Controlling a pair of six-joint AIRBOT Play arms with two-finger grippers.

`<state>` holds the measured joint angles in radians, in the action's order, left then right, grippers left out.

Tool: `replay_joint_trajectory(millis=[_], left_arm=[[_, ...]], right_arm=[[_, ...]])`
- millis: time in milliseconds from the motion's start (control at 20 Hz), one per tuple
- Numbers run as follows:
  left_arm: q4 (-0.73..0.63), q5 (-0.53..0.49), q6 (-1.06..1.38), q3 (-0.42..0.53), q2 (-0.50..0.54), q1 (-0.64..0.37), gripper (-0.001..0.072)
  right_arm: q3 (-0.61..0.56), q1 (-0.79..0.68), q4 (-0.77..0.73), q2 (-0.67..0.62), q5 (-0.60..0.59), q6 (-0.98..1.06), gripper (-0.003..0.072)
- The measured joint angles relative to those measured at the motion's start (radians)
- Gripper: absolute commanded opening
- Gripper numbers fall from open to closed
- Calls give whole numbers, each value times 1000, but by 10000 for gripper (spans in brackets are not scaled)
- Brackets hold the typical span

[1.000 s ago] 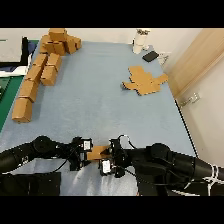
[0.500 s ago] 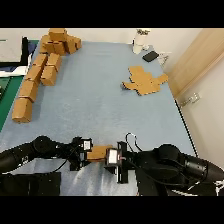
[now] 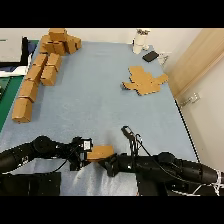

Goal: Fold the box.

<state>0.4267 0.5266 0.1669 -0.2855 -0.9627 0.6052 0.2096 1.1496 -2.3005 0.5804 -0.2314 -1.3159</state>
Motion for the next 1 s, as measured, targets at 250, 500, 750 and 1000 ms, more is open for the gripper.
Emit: replay_joint_trajectory(millis=[250, 500, 750, 1000], left_arm=[[0, 0, 0, 0, 0, 0, 477], [0, 0, 0, 0, 0, 0, 476], [1, 0, 1, 0, 0, 0, 476], [0, 0, 1, 0, 0, 0, 477]], right_arm=[[-10, -3, -9, 79, 111, 113, 3], [-12, -3, -11, 136, 142, 147, 3], [-12, -3, -11, 181, 154, 155, 3], [-12, -3, -12, 205, 154, 157, 3]])
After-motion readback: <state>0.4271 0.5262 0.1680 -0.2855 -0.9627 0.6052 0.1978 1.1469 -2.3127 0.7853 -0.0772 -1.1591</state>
